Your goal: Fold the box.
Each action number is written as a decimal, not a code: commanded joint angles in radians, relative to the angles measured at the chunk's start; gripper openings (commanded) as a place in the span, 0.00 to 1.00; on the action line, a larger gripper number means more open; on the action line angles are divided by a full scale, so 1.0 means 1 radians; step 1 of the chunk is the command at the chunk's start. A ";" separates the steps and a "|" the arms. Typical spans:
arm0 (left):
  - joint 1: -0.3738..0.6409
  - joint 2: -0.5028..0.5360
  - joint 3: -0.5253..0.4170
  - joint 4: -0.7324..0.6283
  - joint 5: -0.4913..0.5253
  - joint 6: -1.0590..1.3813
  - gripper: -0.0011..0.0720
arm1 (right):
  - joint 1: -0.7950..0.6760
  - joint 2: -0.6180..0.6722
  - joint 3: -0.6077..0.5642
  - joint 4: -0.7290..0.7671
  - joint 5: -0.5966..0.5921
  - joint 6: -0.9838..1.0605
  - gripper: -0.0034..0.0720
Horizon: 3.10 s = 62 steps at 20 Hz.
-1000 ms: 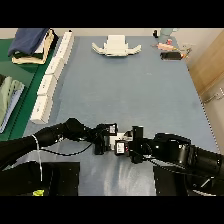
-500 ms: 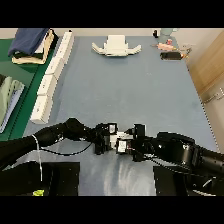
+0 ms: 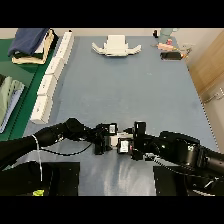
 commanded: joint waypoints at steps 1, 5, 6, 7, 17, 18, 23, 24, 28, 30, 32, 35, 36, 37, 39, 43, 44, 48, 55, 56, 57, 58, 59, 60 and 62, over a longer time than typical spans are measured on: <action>0.000 0.001 0.000 0.000 0.002 0.000 0.58 | -0.001 -0.013 0.000 -0.026 -0.016 0.000 0.53; 0.000 0.001 0.000 0.000 0.001 0.000 0.58 | 0.000 -0.060 0.000 -0.023 -0.016 0.000 0.34; 0.000 0.001 0.000 0.000 0.002 0.000 0.58 | 0.000 -0.066 0.000 -0.015 -0.016 0.000 0.33; 0.000 0.001 0.000 0.000 0.002 0.000 0.58 | 0.000 -0.070 0.000 -0.010 -0.016 0.000 0.33; 0.000 0.001 0.000 0.000 0.002 0.000 0.58 | 0.023 -0.070 0.000 0.150 0.024 -0.053 0.26; 0.000 0.001 0.000 0.000 0.002 0.000 0.58 | 0.023 -0.070 0.000 0.183 0.036 -0.074 0.26; 0.000 0.001 0.000 0.000 0.002 0.000 0.58 | 0.023 -0.072 -0.010 0.234 0.060 -0.105 0.26; 0.000 0.001 0.000 0.000 0.002 0.000 0.58 | 0.023 -0.072 -0.010 0.234 0.060 -0.105 0.26; 0.000 0.001 0.000 0.000 0.002 0.000 0.58 | 0.023 -0.058 -0.006 0.233 0.058 -0.105 0.27; 0.000 0.001 0.000 0.000 0.002 0.000 0.58 | 0.023 -0.019 -0.003 0.233 0.053 -0.105 0.27; 0.000 0.001 0.000 0.000 0.002 0.000 0.58 | 0.022 0.030 -0.003 0.234 0.055 -0.098 0.26; 0.000 0.001 0.000 0.000 0.002 0.000 0.58 | 0.010 0.076 -0.019 0.233 0.032 0.014 0.18; 0.000 0.001 0.000 0.000 0.001 0.000 0.58 | 0.005 0.076 -0.042 0.233 0.000 0.048 0.05; 0.000 0.001 0.000 0.000 0.002 0.000 0.58 | 0.005 0.074 -0.077 0.233 -0.054 0.090 0.05; 0.000 0.001 0.000 0.000 0.002 0.000 0.58 | 0.006 0.068 -0.151 0.235 -0.179 0.179 0.05; 0.000 0.001 0.000 0.000 0.002 0.000 0.58 | 0.006 0.033 -0.198 0.235 -0.247 0.283 0.05; 0.000 0.001 0.000 0.000 0.002 0.000 0.58 | 0.006 0.023 -0.198 0.235 -0.248 0.285 0.05; 0.000 0.001 0.000 0.000 0.002 0.000 0.58 | 0.007 -0.010 -0.198 0.246 -0.247 0.285 0.05; 0.000 0.001 0.000 0.000 0.002 0.000 0.58 | 0.017 -0.041 -0.206 0.291 -0.229 0.285 0.05; 0.000 0.001 0.000 0.000 0.002 0.000 0.58 | 0.017 -0.042 -0.206 0.291 -0.226 0.285 0.05; 0.000 0.001 0.000 0.000 0.002 0.000 0.58 | 0.017 -0.041 -0.206 0.291 -0.222 0.285 0.05; 0.000 0.001 0.000 0.000 0.002 0.000 0.58 | 0.017 -0.041 -0.206 0.291 -0.216 0.285 0.05; 0.000 0.001 0.000 0.000 0.002 0.000 0.58 | 0.017 -0.042 -0.206 0.291 -0.209 0.285 0.05; 0.000 0.001 0.000 0.000 0.002 0.000 0.58 | 0.017 -0.042 -0.206 0.290 -0.202 0.285 0.05; 0.000 0.001 0.000 0.000 0.002 0.000 0.58 | 0.017 -0.043 -0.206 0.290 -0.192 0.284 0.05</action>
